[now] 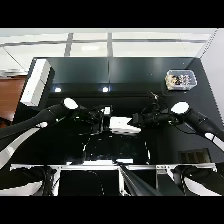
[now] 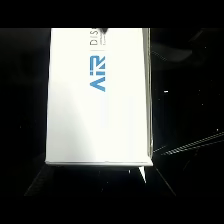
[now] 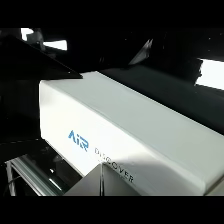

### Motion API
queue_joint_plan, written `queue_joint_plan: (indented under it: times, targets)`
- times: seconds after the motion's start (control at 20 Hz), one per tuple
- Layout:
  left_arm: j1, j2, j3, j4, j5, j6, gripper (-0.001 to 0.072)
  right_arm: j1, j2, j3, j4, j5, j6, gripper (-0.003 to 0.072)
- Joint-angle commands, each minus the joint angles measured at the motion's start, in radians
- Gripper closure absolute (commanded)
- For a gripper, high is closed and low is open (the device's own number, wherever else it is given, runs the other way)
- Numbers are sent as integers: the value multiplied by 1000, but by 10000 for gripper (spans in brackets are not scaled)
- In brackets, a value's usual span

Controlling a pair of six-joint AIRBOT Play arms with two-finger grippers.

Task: Fold the box and place the chain.

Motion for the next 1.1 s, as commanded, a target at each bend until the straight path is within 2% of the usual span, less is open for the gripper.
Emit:
queue_joint_plan:
  times: [0.0,0.2,0.35,0.4,0.45,0.5,0.65,0.8,0.9,1.05]
  targets:
    - [0,0,1,0,0,-1,338,2,-8,-1,-43,-10,0,673]
    - [0,0,1,0,0,0,338,-4,-2,34,-40,52,-82,673]
    - [1,2,6,-8,0,-16,336,-55,62,143,-83,124,-131,672]
    - [2,8,11,-6,0,-52,279,-84,92,187,-126,134,-131,673]
    - [2,24,16,-2,0,-90,45,-121,126,233,-183,148,-123,673]
    - [3,50,16,11,-1,-134,-1,-159,158,269,-238,167,-105,673]
    - [6,150,16,127,-59,-283,1,-303,245,322,-402,234,-53,673]
    - [-11,183,52,92,-81,-365,4,-407,263,312,-491,270,-22,673]
    - [-59,136,122,70,-63,-376,4,-427,262,286,-510,255,-22,673]
    - [-145,-24,283,72,-56,-435,4,-428,262,253,-503,249,-22,673]
